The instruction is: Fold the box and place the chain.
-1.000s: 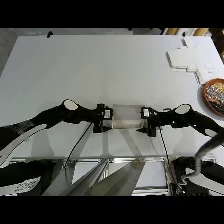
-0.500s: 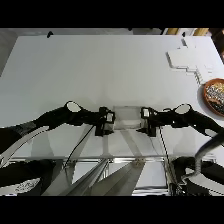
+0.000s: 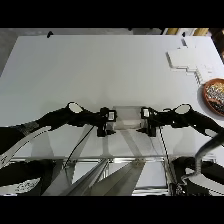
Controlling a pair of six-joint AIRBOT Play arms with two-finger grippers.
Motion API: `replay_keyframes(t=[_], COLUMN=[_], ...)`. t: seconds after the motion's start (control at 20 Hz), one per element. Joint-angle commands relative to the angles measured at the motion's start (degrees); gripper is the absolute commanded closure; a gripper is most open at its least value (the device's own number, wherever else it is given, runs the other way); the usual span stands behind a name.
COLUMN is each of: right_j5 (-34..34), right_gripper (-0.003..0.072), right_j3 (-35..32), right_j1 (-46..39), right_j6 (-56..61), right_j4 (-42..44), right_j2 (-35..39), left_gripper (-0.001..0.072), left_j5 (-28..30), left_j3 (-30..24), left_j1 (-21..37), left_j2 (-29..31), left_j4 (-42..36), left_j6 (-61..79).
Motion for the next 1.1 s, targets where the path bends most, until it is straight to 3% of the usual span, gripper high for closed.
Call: replay_keyframes(t=[0.0,1.05], right_j5=[0.0,0.0], right_gripper=[0.0287,0.0287], right_j3=[0.0,0.0], right_j1=[0.0,0.0], right_j6=[0.0,0.0], right_j4=[0.0,0.0], right_j2=[0.0,0.0], left_gripper=[0.0009,0.0010], left_j5=[0.3,-0.7], left_j3=[0.0,-1.6], left_j1=[-0.2,1.7], left_j2=[-0.4,1.4], left_j4=[-0.1,-3.8], left_j6=[-0.2,1.8])
